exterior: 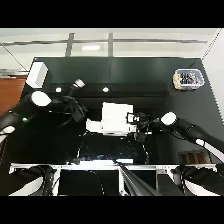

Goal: Fold the box and place the chain.

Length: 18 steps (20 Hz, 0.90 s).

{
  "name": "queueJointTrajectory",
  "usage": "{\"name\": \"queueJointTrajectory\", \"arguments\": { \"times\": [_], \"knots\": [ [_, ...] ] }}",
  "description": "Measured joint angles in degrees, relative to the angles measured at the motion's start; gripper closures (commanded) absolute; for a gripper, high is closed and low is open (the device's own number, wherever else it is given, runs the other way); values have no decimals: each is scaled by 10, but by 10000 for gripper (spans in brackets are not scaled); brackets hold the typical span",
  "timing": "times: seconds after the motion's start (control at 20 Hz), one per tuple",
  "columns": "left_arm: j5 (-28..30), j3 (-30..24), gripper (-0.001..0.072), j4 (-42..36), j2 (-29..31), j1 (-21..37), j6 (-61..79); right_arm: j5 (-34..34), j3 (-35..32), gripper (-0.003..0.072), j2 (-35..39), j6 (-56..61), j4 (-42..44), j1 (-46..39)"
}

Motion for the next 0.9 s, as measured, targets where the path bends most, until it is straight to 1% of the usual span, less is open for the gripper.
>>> {"name": "queueJointTrajectory", "arguments": {
  "times": [0.15, 0.25, 0.35, 0.45, 0.65, 0.8, 0.9],
  "knots": [
    [-47, -10, 684, 6, -5, 85, -197, 0, 0, 252, 0, 0, 0, 0],
    [-82, -31, 684, -18, -21, 115, -274, 0, 0, 252, 0, 0, 0, 0],
    [-114, -54, 686, -61, -51, 128, -298, 0, 0, 252, 0, 0, 0, 0],
    [-136, -66, 687, -99, -87, 123, -298, 0, 0, 252, 0, 0, 0, 0],
    [-145, -65, 686, -149, -150, 79, -290, 0, 0, 253, 0, 0, 0, 0],
    [-149, -55, 686, -175, -173, 52, -269, 0, 0, 253, 0, 0, 0, 0],
    [-142, -51, 686, -202, -181, 46, -233, 0, 0, 252, 0, 0, 0, 0]
  ]
}}
